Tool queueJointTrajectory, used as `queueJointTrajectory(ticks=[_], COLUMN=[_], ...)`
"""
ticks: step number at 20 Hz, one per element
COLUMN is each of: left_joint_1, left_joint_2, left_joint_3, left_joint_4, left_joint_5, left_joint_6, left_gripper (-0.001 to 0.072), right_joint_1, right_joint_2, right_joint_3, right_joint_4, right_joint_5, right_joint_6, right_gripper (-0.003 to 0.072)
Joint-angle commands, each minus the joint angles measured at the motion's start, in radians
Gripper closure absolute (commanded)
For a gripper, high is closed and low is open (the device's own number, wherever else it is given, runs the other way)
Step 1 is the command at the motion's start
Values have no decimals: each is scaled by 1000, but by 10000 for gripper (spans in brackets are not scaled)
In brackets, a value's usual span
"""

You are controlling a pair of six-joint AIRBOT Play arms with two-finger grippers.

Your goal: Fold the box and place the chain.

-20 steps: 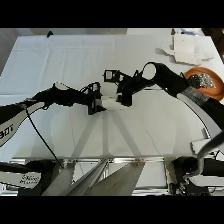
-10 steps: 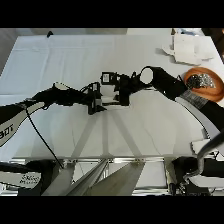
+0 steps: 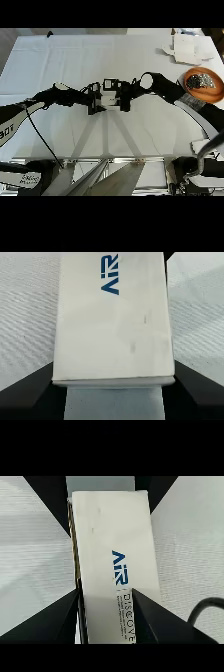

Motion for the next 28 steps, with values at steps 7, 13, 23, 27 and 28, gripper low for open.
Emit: queueJointTrajectory(ticks=[7, 13, 23, 27, 28], left_joint_1=[0, 0, 0, 0, 0], left_joint_2=[0, 0, 0, 0, 0], left_joint_3=[1, 1, 1, 1, 1], left_joint_4=[-1, -1, -1, -1, -1], left_joint_5=[2, 2, 2, 2, 2], left_joint_6=[-2, -2, -2, -2, -2], left_gripper=[554, 554, 554, 554, 554], right_joint_1=[0, -40, -89, -67, -60], right_joint_2=[110, 159, -86, -117, -119], right_joint_3=[-8, -8, -8, -8, -8], right_joint_4=[-6, 252, 531, 498, 471], right_joint_5=[-28, 8, 83, 89, 89], right_joint_6=[4, 275, 484, 500, 502], right_gripper=[273, 660, 674, 673, 673])
